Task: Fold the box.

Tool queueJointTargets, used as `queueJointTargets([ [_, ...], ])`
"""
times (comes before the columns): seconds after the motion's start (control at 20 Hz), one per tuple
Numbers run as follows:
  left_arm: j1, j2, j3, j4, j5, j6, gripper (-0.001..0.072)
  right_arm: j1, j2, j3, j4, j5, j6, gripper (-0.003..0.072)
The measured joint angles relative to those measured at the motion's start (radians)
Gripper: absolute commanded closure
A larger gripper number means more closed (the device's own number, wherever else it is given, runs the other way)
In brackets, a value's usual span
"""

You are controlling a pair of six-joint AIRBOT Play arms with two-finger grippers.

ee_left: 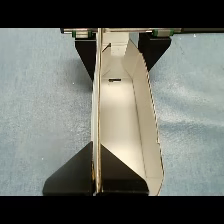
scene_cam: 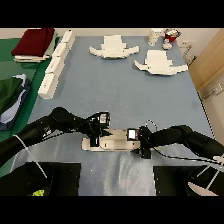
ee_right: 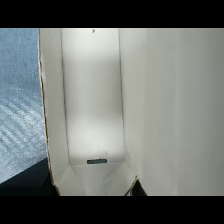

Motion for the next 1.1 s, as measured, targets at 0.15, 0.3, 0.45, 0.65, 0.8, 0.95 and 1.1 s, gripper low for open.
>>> queueJointTargets([
  [0.15,0.0,0.0,0.0,-0.002,-0.001,0.0,0.0695,0.0,0.0,0.0,0.0,0.0,0.0,0.0173],
  [0.3,0.0,0.0,0.0,-0.004,-0.002,0.0,0.0694,0.0,0.0,0.0,0.0,0.0,0.0,0.0174],
  [0.45,-0.003,0.001,0.0,-0.005,-0.003,0.0,0.0693,0.0,0.0,0.0,0.0,0.0,0.0,0.0173],
  [0.65,-0.006,-0.003,-0.002,0.024,-0.008,-0.027,0.0279,0.001,0.0,0.0,0.0,0.0,0.0,0.0174],
  [0.8,-0.006,0.0,-0.001,0.007,-0.014,-0.048,0.0277,0.001,0.0,0.0,0.0,0.0,0.0,0.0174],
  [0.95,-0.001,0.005,0.0,0.007,-0.011,-0.099,0.012,0.001,0.0,0.0,0.0,0.0,0.0,0.0174],
  [1.1,0.02,0.029,0.001,0.062,-0.012,-0.249,0.0012,0.001,0.0,0.0,0.0,0.0,0.0,0.0173],
])
